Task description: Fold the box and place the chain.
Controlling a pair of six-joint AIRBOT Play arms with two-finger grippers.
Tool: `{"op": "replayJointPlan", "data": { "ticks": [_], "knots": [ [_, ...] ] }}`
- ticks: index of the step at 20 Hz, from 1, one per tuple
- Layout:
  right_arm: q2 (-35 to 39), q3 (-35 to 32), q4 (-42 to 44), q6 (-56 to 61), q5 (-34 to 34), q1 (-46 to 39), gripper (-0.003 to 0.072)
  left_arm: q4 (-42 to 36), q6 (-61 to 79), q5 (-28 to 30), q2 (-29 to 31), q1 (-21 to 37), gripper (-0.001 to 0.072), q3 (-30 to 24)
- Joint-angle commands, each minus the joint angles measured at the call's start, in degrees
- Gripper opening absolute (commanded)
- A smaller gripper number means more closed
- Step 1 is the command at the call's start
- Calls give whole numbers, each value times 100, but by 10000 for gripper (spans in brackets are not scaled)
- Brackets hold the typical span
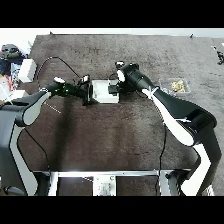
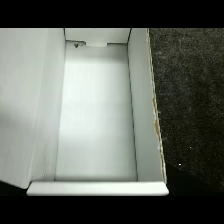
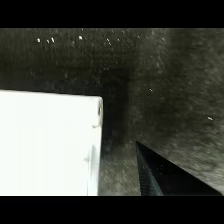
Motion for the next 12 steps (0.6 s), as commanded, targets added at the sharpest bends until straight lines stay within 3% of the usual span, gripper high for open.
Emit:
{"op": "replayJointPlan", "data": {
  "ticks": [1,5,8,9,10,11,12],
  "knots": [
    [420,11,39,-835,57,-46,436,0,2,7,-4,0,230,-2],
    [1357,9,-144,-2197,-240,-444,435,0,2,4,-4,0,230,-2],
    [1834,-59,-144,-2474,-175,-1117,409,0,2,4,-4,0,230,-2],
    [1961,-181,-129,-2487,-166,-1408,240,0,2,4,-4,0,231,-2],
    [2072,-361,-127,-2487,-136,-1714,194,0,2,2,-4,0,230,-2],
    [2159,-568,-125,-2487,-101,-1996,203,0,2,4,-4,0,230,-2],
    [2238,-824,-74,-2485,-96,-2306,347,0,2,7,-4,0,230,-2]
  ]
}}
